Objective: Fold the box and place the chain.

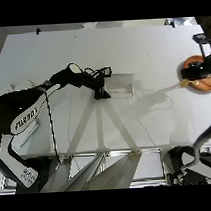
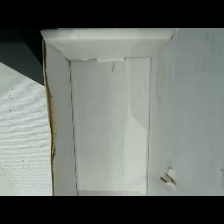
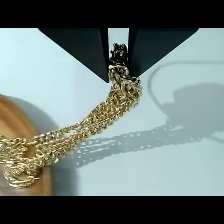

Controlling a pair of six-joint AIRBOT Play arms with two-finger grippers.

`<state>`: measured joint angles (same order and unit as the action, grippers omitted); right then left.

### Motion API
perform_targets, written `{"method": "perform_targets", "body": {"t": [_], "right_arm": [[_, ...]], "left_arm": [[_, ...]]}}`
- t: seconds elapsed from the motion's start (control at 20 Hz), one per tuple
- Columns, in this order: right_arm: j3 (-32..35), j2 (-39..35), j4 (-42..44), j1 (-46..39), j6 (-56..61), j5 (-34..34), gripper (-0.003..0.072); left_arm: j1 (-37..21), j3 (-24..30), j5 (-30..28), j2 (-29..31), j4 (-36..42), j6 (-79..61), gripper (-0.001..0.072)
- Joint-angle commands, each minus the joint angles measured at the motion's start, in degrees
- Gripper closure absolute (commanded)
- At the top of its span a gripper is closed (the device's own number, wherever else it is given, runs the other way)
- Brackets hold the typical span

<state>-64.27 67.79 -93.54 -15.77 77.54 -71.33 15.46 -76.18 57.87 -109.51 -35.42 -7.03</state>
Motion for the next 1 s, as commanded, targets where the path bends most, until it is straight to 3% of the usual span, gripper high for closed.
{"method": "perform_targets", "body": {"t": [0.0,0.5,0.95], "right_arm": [[-0.07,-0.70,1.92,8.63,0.04,-3.63,0.0677],[-0.07,-0.59,5.01,30.34,0.26,6.05,0.0678],[-0.07,6.10,12.55,33.31,0.37,18.47,0.0677]], "left_arm": [[-0.02,-0.07,0.00,0.00,-0.02,-0.02,0.0291],[0.00,-0.07,0.00,0.00,-0.02,0.00,0.0291],[-0.02,-0.07,0.00,0.00,-0.02,-0.02,0.0291]]}}
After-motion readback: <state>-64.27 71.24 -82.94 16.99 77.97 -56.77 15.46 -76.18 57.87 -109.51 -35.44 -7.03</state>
